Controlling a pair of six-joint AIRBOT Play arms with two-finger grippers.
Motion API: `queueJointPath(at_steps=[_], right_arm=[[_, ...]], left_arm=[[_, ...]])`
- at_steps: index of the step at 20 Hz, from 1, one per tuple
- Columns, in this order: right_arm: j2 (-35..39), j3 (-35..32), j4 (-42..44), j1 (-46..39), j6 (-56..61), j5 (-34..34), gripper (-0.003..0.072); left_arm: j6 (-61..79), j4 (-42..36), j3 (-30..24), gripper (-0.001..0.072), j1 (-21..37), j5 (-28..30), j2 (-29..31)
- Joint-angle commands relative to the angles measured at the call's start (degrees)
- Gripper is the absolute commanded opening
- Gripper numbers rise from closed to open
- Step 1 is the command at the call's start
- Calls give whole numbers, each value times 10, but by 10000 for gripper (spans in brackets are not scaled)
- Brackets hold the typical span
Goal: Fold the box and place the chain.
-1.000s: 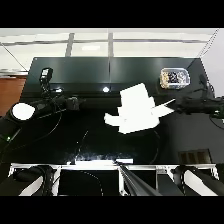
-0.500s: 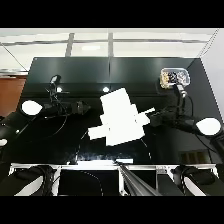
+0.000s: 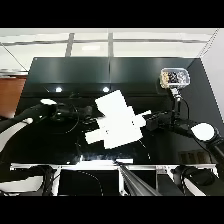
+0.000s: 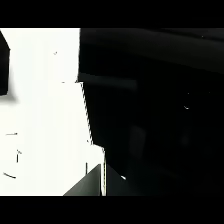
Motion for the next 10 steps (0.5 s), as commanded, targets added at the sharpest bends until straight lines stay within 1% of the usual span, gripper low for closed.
queueJointPath(at_steps=[1,4,5,7,8,9,10], right_arm=[[1,0,1,2,6,1,15],[1,0,1,2,6,1,15],[1,0,1,2,7,1,15],[1,0,1,2,8,1,15],[1,0,1,2,8,1,15],[1,0,1,2,8,1,15],[1,0,1,2,8,1,15]], left_arm=[[68,-37,42,698,-32,-52,-63],[132,-24,59,697,-37,-70,-65],[141,-14,59,697,-34,-82,-65],[145,5,60,693,-29,-85,-65],[149,12,60,658,-28,-85,-65],[160,15,60,571,-27,-92,-65],[170,15,60,531,-25,-99,-65]])
